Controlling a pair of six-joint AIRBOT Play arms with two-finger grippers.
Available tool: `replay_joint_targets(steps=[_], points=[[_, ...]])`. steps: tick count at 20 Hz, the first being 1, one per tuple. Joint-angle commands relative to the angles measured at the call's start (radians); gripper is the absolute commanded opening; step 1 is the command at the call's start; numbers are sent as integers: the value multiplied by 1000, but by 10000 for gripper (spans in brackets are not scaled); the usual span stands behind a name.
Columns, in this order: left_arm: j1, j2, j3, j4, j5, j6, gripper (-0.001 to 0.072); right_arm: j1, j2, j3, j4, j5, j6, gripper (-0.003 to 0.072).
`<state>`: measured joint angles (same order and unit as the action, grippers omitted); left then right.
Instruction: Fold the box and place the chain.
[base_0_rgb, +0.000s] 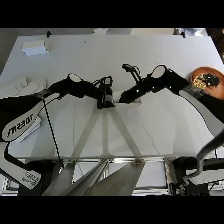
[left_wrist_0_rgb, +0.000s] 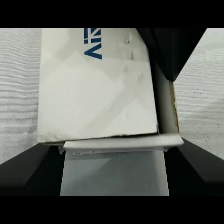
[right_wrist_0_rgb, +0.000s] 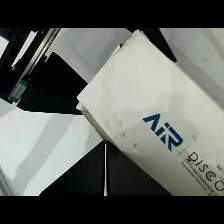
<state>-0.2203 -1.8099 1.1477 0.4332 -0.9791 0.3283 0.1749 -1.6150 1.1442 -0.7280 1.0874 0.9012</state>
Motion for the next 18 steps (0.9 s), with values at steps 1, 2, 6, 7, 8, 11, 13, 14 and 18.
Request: replay_joint_targets(steps=[1, 2, 6, 7, 8, 11, 13, 14, 18], points=[[0, 1, 1, 1, -1, 1, 281, 0, 6, 0, 123, 53, -60, 11], [0, 1, 1, 1, -1, 1, 281, 0, 14, 0, 131, 48, -64, 11], [0, 1, 1, 1, -1, 1, 281, 0, 36, 1, 143, 6, -64, 11], [0, 1, 1, 1, -1, 1, 281, 0, 35, 0, 150, -10, -63, 11], [0, 1, 1, 1, -1, 1, 281, 1, 35, 0, 149, -40, -56, 11], [0, 1, 1, 1, -1, 1, 281, 3, 27, 0, 136, -124, 9, 10], [0, 1, 1, 1, -1, 1, 281, 15, 7, 0, 86, -110, 26, 10], [0, 1, 1, 1, -1, 1, 281, 26, -4, 0, 44, -104, 54, 10], [0, 1, 1, 1, -1, 1, 281, 62, -24, 0, -28, -95, 90, 11]])
